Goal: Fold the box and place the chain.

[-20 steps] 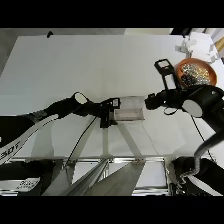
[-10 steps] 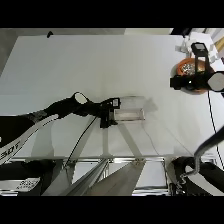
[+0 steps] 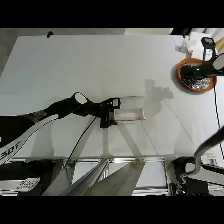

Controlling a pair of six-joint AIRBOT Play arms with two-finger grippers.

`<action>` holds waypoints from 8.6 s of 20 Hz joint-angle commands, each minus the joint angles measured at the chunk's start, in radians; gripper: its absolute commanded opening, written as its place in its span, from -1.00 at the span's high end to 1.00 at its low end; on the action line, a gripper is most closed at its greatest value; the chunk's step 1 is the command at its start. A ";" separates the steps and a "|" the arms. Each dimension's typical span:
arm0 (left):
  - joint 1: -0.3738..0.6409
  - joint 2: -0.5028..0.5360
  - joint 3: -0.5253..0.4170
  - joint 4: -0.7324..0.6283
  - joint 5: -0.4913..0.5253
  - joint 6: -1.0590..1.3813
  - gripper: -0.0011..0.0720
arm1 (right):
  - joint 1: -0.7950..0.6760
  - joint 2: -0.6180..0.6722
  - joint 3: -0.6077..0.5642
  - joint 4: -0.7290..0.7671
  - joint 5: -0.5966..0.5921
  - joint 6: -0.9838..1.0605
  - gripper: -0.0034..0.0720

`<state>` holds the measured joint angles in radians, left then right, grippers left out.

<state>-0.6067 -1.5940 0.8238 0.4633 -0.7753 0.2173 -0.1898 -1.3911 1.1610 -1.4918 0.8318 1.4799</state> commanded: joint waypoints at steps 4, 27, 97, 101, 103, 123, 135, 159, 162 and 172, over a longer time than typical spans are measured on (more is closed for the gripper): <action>0.001 0.001 0.000 0.000 0.000 0.000 0.41 | -0.109 -0.082 0.017 0.000 -0.012 0.003 0.10; 0.001 0.001 0.000 0.000 0.000 0.000 0.41 | -0.123 -0.229 0.017 -0.003 -0.164 0.003 0.29; 0.001 0.001 0.000 0.000 0.000 0.000 0.41 | 0.108 0.661 -0.178 0.075 0.445 -0.238 0.87; 0.001 0.001 0.000 0.000 0.000 0.000 0.41 | 0.108 0.540 -0.325 0.074 0.338 -0.237 0.87; 0.001 0.001 0.000 0.000 0.000 0.000 0.41 | 0.108 0.516 -0.322 0.103 0.335 -0.207 0.88; 0.001 0.001 0.000 0.000 0.000 0.000 0.41 | 0.109 0.779 -0.326 0.889 0.391 -0.394 0.88; 0.001 0.001 0.000 0.000 0.000 0.000 0.41 | 0.610 0.600 -0.326 0.658 0.103 -0.334 0.88; 0.001 0.001 0.000 0.000 0.000 0.000 0.41 | 0.676 0.291 -0.329 0.523 0.168 -0.299 0.41; 0.001 0.001 0.000 0.000 0.000 0.000 0.41 | 0.642 0.377 -0.329 0.433 0.206 -0.298 0.43; 0.001 0.001 0.000 0.000 0.000 0.000 0.41 | 0.376 0.339 -0.329 0.006 0.252 -0.194 0.06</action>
<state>-0.6067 -1.5940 0.8242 0.4633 -0.7753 0.2173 0.2317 -0.9977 0.8322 -1.4109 1.1187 1.2671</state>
